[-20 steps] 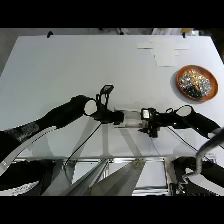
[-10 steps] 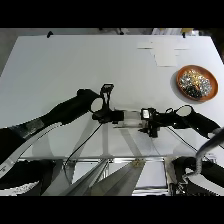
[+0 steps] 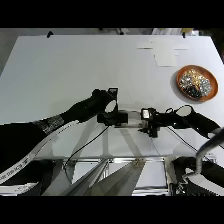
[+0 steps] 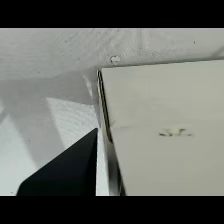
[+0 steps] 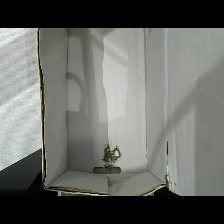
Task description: Fold the box and place the chain.
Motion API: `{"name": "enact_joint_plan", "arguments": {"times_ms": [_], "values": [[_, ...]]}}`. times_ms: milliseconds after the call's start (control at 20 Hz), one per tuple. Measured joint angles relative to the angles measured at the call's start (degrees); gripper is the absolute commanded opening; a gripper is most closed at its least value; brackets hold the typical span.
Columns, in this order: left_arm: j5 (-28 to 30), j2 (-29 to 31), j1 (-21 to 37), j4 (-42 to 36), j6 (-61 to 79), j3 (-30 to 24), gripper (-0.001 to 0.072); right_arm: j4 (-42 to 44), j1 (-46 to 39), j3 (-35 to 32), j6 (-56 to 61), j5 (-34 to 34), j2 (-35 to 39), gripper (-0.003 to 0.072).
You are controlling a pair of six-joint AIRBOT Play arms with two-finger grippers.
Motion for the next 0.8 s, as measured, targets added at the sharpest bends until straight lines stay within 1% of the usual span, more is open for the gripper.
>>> {"name": "enact_joint_plan", "arguments": {"times_ms": [200, 450, 550, 650, 700, 800], "values": [[-1.07, -1.51, -0.20, 2.01, -0.55, 2.21, 0.0189, 0.00, 0.00, 0.00, 0.02, 0.00, 0.00, 0.0399], [-3.26, -4.33, -0.76, 2.58, -0.61, 4.79, 0.0188, 0.00, 0.00, 0.00, 0.02, 0.00, 0.00, 0.0399], [-3.85, -4.98, -0.83, 2.64, -0.81, 5.14, 0.0061, 0.00, 0.00, 0.00, 0.02, 0.00, 0.00, 0.0399], [-4.42, -5.40, -0.85, 2.91, -1.53, 5.35, 0.0036, 0.00, 0.00, 0.00, 0.02, 0.02, 0.00, 0.0399], [-4.52, -5.57, -0.87, 2.86, -1.79, 5.42, 0.0006, 0.02, 0.00, 0.00, 0.04, 0.04, 0.00, 0.0399], [-4.68, -5.84, -0.87, 2.84, -1.90, 5.49, 0.0006, 0.02, 0.00, 0.00, 0.07, 0.09, 0.00, 0.0399]]}}
